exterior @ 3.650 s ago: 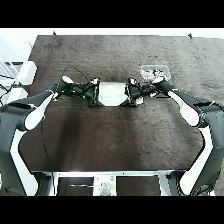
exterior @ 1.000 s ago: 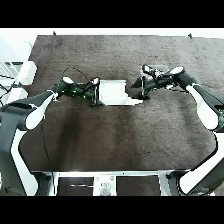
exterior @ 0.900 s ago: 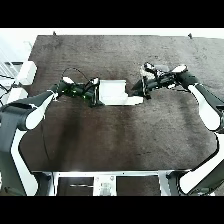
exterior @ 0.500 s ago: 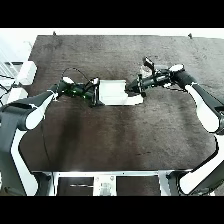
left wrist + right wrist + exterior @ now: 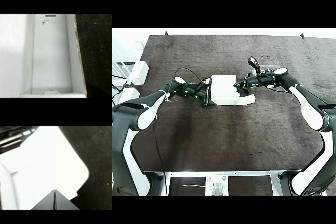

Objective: Fold the box and place the chain.

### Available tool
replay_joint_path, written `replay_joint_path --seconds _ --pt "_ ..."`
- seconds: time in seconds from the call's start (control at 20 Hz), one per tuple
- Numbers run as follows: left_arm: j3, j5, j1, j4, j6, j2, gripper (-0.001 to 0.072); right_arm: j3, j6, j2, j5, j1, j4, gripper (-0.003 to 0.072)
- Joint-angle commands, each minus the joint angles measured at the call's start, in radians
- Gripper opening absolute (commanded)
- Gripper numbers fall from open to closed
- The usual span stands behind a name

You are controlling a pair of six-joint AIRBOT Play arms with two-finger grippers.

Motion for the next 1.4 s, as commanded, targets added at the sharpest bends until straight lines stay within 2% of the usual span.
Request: replay_joint_path --seconds 0.0,0.3,0.65,0.85,1.05,1.1,1.2,1.25,1.35 --pt "0.000 -0.001 0.001 0.000 0.000 0.000 0.0530 0.031 0.062 -0.037 -0.035 0.002 -0.023 0.0016" --pt "0.000 0.000 0.001 0.000 0.000 0.000 0.0529 0.055 0.136 -0.073 -0.003 0.034 -0.171 0.0017" --pt "0.000 0.000 0.001 0.000 0.000 0.000 0.0530 0.111 0.132 -0.059 0.021 0.036 -0.178 0.0018" --pt "0.000 0.000 0.001 0.001 0.000 0.000 0.0529 0.115 0.134 0.023 0.064 0.021 -0.180 0.0017" --pt "0.000 0.000 0.001 0.001 0.000 0.000 0.0530 0.055 0.155 0.158 0.087 -0.016 -0.298 0.0018" --pt "0.000 0.000 0.001 0.001 0.000 0.000 0.0530 0.026 0.154 0.188 0.087 -0.020 -0.346 0.0044" --pt "0.000 0.000 0.001 0.000 0.000 0.000 0.0530 -0.019 0.153 0.208 0.087 -0.022 -0.438 0.0454" --pt "0.000 0.000 0.001 0.001 0.000 0.000 0.0530 -0.047 0.126 0.205 0.082 -0.022 -0.453 0.0546" --pt "0.000 0.000 0.001 0.001 0.000 0.000 0.0530 -0.100 0.041 0.197 0.072 -0.012 -0.452 0.0546"
